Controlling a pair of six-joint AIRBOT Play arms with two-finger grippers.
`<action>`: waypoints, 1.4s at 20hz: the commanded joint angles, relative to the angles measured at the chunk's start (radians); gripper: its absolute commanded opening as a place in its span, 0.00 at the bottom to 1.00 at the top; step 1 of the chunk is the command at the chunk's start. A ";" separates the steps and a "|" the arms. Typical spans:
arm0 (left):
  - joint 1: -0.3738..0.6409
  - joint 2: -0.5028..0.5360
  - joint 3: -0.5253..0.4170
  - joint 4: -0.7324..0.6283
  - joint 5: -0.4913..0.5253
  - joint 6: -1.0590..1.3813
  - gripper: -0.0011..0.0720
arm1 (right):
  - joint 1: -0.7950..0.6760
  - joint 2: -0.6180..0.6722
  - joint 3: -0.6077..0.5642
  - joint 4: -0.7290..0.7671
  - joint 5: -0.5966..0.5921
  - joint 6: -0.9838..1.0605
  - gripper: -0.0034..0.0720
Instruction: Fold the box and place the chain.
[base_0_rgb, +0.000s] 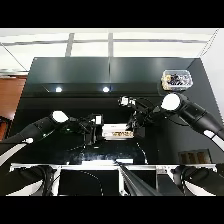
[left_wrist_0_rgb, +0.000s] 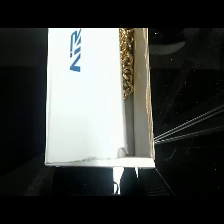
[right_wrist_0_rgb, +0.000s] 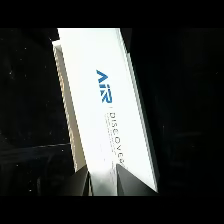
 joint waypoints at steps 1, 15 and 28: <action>0.000 -0.001 0.000 0.000 0.000 0.000 0.47 | 0.001 -0.001 -0.013 -0.003 0.008 0.020 0.37; 0.000 -0.001 0.000 0.000 0.000 0.000 0.47 | 0.018 -0.001 -0.031 0.009 -0.032 0.033 0.44; 0.000 -0.001 0.000 0.000 0.000 0.000 0.47 | 0.024 0.105 -0.011 0.005 0.013 0.301 0.44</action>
